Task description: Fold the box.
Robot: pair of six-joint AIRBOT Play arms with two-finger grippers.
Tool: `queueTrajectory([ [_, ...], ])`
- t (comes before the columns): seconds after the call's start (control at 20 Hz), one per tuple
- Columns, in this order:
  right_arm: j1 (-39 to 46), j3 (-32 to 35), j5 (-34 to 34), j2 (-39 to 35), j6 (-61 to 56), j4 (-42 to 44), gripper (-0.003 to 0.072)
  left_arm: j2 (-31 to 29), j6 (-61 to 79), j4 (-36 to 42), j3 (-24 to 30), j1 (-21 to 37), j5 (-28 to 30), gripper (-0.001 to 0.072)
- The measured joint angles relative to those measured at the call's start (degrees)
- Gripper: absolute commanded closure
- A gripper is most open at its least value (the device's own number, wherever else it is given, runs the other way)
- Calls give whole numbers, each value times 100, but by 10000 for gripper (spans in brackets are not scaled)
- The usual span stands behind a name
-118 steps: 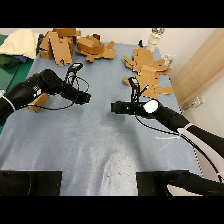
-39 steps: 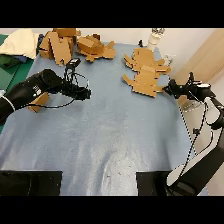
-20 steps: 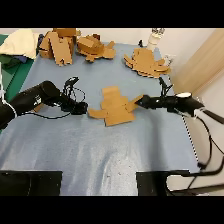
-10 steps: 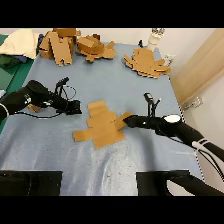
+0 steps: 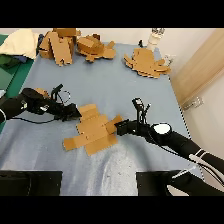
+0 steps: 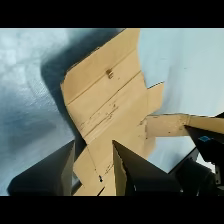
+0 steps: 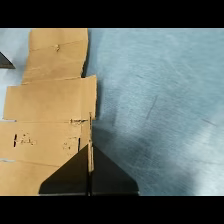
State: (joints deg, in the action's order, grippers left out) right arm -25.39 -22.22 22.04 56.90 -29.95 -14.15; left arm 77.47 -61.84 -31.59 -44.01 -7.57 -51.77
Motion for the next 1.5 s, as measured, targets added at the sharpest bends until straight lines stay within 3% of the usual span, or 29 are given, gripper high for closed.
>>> queueTrajectory([
  [0.3, -212, 9, -345, -13, 7, -9, 681, 90, 107, 114, 339, 15, 127, 351],
  [0.6, -243, 11, -382, -13, 9, -17, 681, 483, 1239, 1414, 404, 0, 83, 351],
  [0.95, -247, 13, -319, -11, 7, -17, 681, 673, 2153, 2297, 404, 7, -131, 353],
  [1.0, -247, 13, -315, -11, 7, -17, 681, 678, 2284, 2400, 404, 7, -146, 378],
  [1.05, -247, 13, -310, -9, 7, -17, 681, 682, 2396, 2485, 404, 7, -151, 493],
  [1.1, -247, 15, -306, -9, 7, -17, 681, 686, 2494, 2546, 404, 7, -166, 539],
  [1.3, -247, 13, -302, -9, 7, -17, 680, 697, 2789, 2677, 407, 7, -284, 570],
  [1.35, -247, 13, -302, -9, 7, -17, 681, 710, 2833, 2688, 407, 9, -299, 698],
  [1.5, -247, 15, -299, -9, 7, -22, 680, 796, 3005, 2719, 409, 17, -393, 698],
])
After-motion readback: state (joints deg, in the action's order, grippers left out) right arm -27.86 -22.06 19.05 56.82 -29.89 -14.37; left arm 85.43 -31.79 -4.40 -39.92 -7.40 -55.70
